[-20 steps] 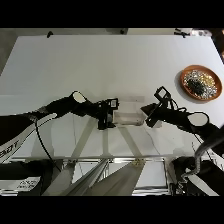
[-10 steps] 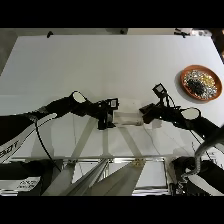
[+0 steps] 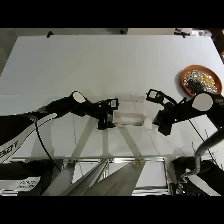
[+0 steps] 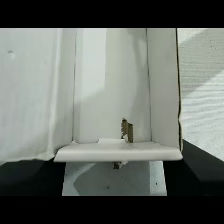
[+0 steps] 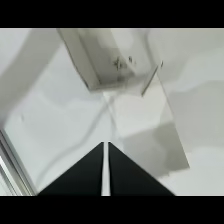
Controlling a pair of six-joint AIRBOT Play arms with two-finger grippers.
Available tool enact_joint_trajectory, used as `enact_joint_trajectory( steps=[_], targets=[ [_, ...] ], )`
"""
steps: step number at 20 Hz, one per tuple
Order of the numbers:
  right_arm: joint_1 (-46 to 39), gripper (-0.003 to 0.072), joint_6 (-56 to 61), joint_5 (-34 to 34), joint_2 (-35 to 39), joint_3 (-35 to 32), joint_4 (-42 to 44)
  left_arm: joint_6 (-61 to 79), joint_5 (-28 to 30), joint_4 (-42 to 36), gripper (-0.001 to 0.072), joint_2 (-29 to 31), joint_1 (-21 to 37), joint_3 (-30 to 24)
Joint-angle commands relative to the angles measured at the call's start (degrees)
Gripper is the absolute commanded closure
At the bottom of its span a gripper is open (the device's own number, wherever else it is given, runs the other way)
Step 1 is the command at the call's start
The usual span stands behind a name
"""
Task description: Fold the box and place the chain.
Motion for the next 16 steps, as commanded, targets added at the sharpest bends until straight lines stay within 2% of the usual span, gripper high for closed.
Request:
enact_joint_trajectory(
  steps=[1, 2, 4, 6, 11, 16],
  targets=[
    [-0.2, 0.0403, -7.8, 1.9, -1.0, 1.0, -6.7, 0.0, -0.1, 0.0, 0.0371, 0.1, 0.0, 0.0],
    [-0.2, 0.0288, -8.9, -1.3, -2.3, 0.6, -5.3, 0.0, -0.1, 0.0, 0.0371, 0.1, 0.0, 0.0],
    [-0.2, 0.0293, -14.8, -5.9, -4.7, -0.1, -1.9, 0.0, -0.1, 0.0, 0.0371, 0.1, 0.0, 0.0],
    [-0.2, 0.0394, -20.5, -8.1, -6.6, -0.3, 2.2, 0.0, -0.1, 0.0, 0.0371, 0.1, 0.0, 0.0],
    [-0.2, 0.0396, -27.3, -13.7, -10.2, -1.8, 8.9, 0.0, -0.1, 0.0, 0.0371, 0.1, 0.0, 0.0],
    [-0.2, 0.0396, -30.6, -16.9, -10.5, -4.8, 9.9, 0.0, -0.1, 0.0, 0.0371, 0.1, 0.0, 0.0]
  ],
)
